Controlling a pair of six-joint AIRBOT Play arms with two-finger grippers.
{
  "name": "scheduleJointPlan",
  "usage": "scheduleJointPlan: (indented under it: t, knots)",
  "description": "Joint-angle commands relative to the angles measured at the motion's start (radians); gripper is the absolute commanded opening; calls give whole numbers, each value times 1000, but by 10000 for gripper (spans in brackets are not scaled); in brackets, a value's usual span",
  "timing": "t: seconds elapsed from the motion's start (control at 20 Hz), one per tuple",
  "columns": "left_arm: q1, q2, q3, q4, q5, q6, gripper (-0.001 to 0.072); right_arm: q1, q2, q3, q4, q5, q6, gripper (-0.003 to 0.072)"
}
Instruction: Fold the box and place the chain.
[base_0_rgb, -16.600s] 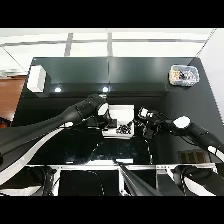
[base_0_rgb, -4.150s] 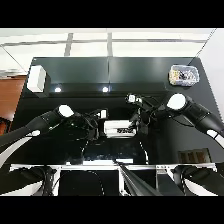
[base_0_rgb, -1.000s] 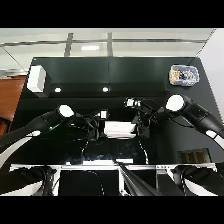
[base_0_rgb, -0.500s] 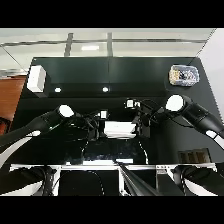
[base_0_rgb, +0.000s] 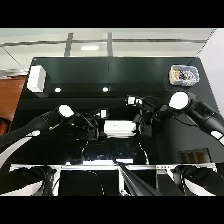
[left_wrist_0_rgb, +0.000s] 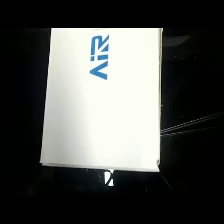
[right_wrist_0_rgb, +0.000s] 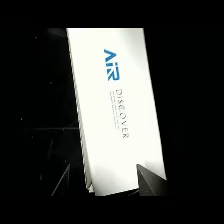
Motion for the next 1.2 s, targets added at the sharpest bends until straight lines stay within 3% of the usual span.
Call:
scheduleJointPlan:
  t: [0.0, 0.1, 0.15, 0.2, 0.25, 0.35, 0.55, 0.75, 1.15]
  knots:
    - [0, -1, 0, 1, 6, 2, 401, -1, 26, 23, 10, 0, 130, 507]
    - [0, -1, 0, 0, 21, 1, 402, -1, 28, 23, 10, 16, 288, 504]
    - [0, -1, 0, 0, 24, 1, 401, -1, 28, 23, 10, 37, 353, 367]
    - [0, -1, 0, 0, 26, 1, 401, -1, 28, 21, 8, 66, 385, 98]
    - [0, -1, 0, 0, 27, 1, 402, -1, 28, 18, 5, 90, 397, 23]
    - [0, -1, 0, 0, 35, 1, 401, -1, 28, 13, 30, 82, 465, 22]
    - [0, -1, 0, 0, 35, -1, 401, -89, 27, -71, 425, 24, 481, 22]
    - [0, -1, 0, 0, 36, -1, 401, -175, 22, -187, 666, -33, 483, 22]
    - [0, -1, 0, 0, 35, -25, 402, -78, -92, -194, 576, -132, 545, 22]
